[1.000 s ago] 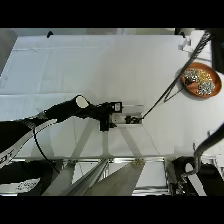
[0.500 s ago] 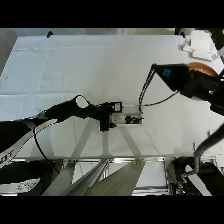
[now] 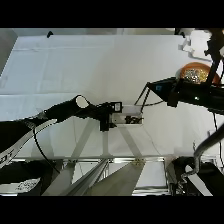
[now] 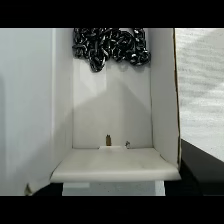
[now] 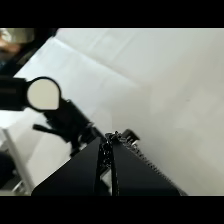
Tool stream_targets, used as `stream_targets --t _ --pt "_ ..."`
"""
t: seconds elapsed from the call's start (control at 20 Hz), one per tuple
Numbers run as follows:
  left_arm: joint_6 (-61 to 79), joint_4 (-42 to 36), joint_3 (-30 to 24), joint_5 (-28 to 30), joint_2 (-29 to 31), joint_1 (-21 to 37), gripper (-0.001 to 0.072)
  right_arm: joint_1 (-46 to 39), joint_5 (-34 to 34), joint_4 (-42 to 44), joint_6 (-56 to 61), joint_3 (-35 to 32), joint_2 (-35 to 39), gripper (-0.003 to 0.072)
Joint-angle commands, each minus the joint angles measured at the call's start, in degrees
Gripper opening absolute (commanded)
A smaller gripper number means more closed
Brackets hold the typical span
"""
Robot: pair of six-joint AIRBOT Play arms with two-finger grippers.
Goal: Fold the box and place the chain.
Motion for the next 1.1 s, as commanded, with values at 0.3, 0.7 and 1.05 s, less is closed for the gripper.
stream_targets --t 0.3,0.7,1.05 --pt "0.02 0.02 0.02 0.02 0.0 -0.02 0.0434 0.07 -13.25 -11.17 4.2 0.07 7.78 0.0018" --pt "0.02 0.02 0.02 0.02 0.02 -0.02 0.0434 0.09 -3.72 -18.16 10.69 0.07 13.16 0.0018" --pt "0.02 0.02 0.02 0.0 0.0 -0.02 0.0434 0.09 4.85 -14.4 8.24 0.07 10.56 0.0018"
